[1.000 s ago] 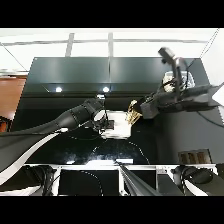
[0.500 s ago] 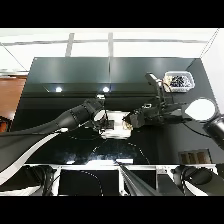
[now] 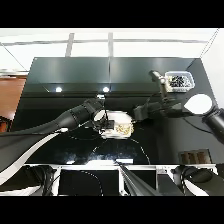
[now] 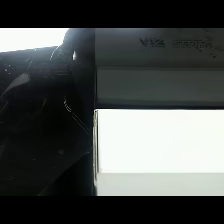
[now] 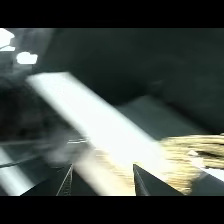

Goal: Fold the box and place the chain.

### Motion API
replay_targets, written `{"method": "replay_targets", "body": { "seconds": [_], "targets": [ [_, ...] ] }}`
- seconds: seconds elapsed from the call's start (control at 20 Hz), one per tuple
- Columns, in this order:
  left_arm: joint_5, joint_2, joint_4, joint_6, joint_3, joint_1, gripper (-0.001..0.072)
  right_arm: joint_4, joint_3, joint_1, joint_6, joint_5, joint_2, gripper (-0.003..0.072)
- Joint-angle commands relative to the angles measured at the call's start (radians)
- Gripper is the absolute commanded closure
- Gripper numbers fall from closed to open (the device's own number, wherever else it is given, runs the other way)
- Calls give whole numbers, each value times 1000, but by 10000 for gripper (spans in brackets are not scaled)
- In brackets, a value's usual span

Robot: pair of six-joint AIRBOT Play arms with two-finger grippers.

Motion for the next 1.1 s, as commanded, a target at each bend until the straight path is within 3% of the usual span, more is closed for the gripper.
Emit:
{"method": "replay_targets", "body": {
  "seconds": [0.0,0.15,0.2,0.25,0.35,0.45,0.65,0.85,1.05],
  "targets": [
    [0,0,-1,0,1,1,678,-269,-63,-136,-34,-29,9,242],
    [1,0,-1,0,1,1,678,-296,-186,-114,-330,-180,4,229],
    [1,0,-1,0,1,1,678,-296,-211,-97,-451,-224,-2,15],
    [1,0,0,0,1,1,678,-298,-224,-78,-569,-259,-13,-29],
    [1,0,-1,0,1,1,678,-286,-224,-45,-806,-314,-54,-29],
    [1,0,-1,0,1,1,678,-219,-224,-46,-914,-386,-114,-29],
    [1,0,-1,0,1,1,678,-146,-153,-59,-1163,-357,-264,-28],
    [1,0,0,0,1,1,678,-141,-60,-63,-1223,-313,-362,-28],
    [1,0,0,0,1,1,678,-106,-40,-63,-1242,-292,-398,-28]
  ]
}}
